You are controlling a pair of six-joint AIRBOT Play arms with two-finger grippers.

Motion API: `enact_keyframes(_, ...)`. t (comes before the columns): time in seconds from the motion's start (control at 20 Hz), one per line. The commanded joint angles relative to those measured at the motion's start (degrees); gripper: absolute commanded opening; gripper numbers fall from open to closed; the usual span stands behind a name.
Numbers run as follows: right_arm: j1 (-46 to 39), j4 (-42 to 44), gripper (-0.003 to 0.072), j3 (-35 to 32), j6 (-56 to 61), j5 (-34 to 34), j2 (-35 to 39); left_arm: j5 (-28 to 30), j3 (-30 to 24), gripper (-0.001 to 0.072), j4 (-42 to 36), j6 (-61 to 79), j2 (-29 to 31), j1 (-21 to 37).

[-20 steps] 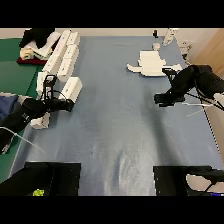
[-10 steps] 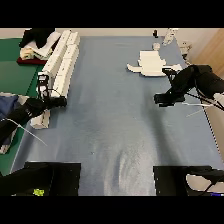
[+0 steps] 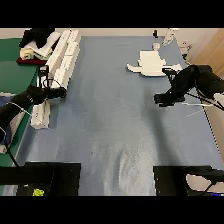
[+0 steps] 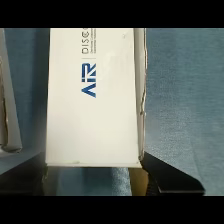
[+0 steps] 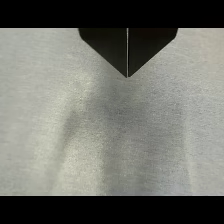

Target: Fold the box.

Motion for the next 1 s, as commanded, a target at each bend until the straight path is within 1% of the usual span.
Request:
enact_keyframes(0.0,0.0,0.0,0.0004,0.0,0.0,0.0,0.0,-2.3,2.4,0.0359,2.3,0.0,-2.6,0.1)
enact_keyframes(0.25,0.0,0.0,0.0005,0.0,0.0,0.0,0.0,-2.5,2.4,0.0359,4.4,0.0,-2.6,0.1)
enact_keyframes(0.6,0.0,0.0,0.0005,0.0,0.0,0.0,0.0,-2.4,2.4,0.0359,4.4,-0.5,-3.7,0.1)
enact_keyframes(0.7,0.0,0.0,0.0004,0.0,0.0,0.0,0.0,-1.6,2.4,0.0359,4.6,-0.5,-3.7,0.2)
enact_keyframes(0.95,0.0,0.0,0.0004,0.0,0.0,0.0,0.0,-1.5,2.4,0.0359,4.5,-0.5,-3.7,1.4)
